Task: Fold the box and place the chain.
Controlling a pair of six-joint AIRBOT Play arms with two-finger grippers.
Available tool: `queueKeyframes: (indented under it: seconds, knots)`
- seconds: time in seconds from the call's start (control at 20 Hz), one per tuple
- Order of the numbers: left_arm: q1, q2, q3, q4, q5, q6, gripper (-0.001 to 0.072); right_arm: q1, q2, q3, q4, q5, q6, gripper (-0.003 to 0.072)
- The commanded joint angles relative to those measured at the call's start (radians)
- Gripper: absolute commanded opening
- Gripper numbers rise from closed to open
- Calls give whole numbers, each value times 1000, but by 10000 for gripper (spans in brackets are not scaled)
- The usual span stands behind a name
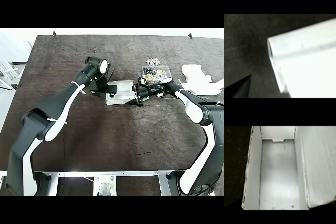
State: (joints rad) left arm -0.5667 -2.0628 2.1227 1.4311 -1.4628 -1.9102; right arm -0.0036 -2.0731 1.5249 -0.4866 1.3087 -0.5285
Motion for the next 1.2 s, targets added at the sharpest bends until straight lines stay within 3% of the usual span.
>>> queueKeyframes:
  seconds: [0.0,0.3,0.35,0.4,0.5,0.6,0.7,0.9,1.0,1.15]
  knots:
    - [1,58,-6,-3,-57,81,713,0,1,0,0,0,0,577]
    - [21,167,-36,16,-139,379,713,0,1,0,0,0,0,577]
    - [50,185,-70,-32,-101,493,713,0,1,0,0,0,0,577]
    - [96,196,-105,-167,-45,657,713,0,1,0,0,0,0,576]
    - [208,198,-180,-470,-29,1044,713,0,1,0,0,1,0,577]
    - [289,198,-251,-495,-7,1155,712,0,1,0,0,0,0,577]
    - [338,196,-315,-497,101,1282,713,0,1,0,0,0,0,576]
    - [341,196,-503,-601,296,1808,714,0,1,0,0,0,0,577]
    - [336,194,-567,-668,410,1847,714,0,1,0,0,0,0,576]
    - [336,192,-644,-809,491,1962,716,0,1,0,0,0,0,577]
